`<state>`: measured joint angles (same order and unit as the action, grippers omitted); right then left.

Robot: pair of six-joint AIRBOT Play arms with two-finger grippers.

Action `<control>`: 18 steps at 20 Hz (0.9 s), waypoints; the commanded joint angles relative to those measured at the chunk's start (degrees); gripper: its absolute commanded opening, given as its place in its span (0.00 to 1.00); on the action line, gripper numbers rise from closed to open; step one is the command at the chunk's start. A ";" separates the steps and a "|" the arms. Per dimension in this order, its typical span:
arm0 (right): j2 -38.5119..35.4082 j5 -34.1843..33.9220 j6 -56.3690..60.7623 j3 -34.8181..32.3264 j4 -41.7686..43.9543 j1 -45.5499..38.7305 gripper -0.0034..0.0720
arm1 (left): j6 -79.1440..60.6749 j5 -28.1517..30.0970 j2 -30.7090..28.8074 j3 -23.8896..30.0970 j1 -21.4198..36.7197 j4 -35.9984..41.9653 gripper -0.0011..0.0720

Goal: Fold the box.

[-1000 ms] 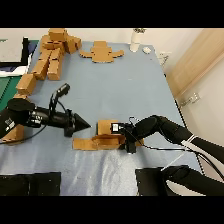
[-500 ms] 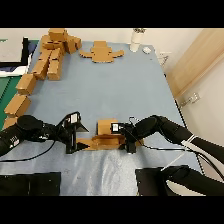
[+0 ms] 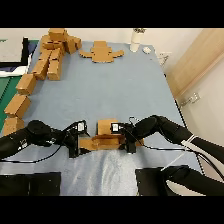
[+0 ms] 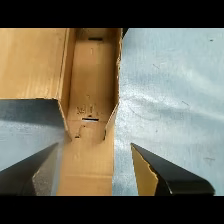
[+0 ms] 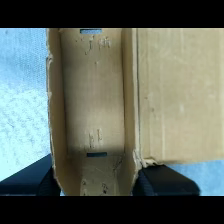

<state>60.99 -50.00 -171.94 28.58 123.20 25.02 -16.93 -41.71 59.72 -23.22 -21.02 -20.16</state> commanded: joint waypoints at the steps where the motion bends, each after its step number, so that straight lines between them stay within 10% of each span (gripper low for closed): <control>1: 0.02 0.00 0.02 0.04 0.04 0.02 0.72 | -0.48 2.27 1.99 0.07 -1.81 2.84 0.99; 8: 0.02 0.00 0.02 0.04 0.02 0.02 0.72 | -3.93 3.56 2.43 0.07 -2.25 8.02 0.99; 10: 0.02 0.00 0.02 0.04 0.02 0.02 0.72 | -4.96 3.65 2.45 0.07 -2.25 8.33 0.76; 16: 0.02 0.00 0.02 0.04 0.02 0.02 0.72 | -4.92 3.63 2.47 0.07 -2.25 8.41 0.74; 17: 0.02 0.00 0.02 0.04 0.02 0.02 0.72 | -4.92 3.63 2.47 0.07 -2.25 8.39 0.43; 18: 0.02 0.00 0.02 0.04 0.02 0.02 0.72 | -4.92 3.67 2.49 0.07 -2.25 8.39 0.39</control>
<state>60.99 -50.02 -171.94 28.58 123.20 25.02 -21.69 -38.02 62.17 -23.18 -23.24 -11.94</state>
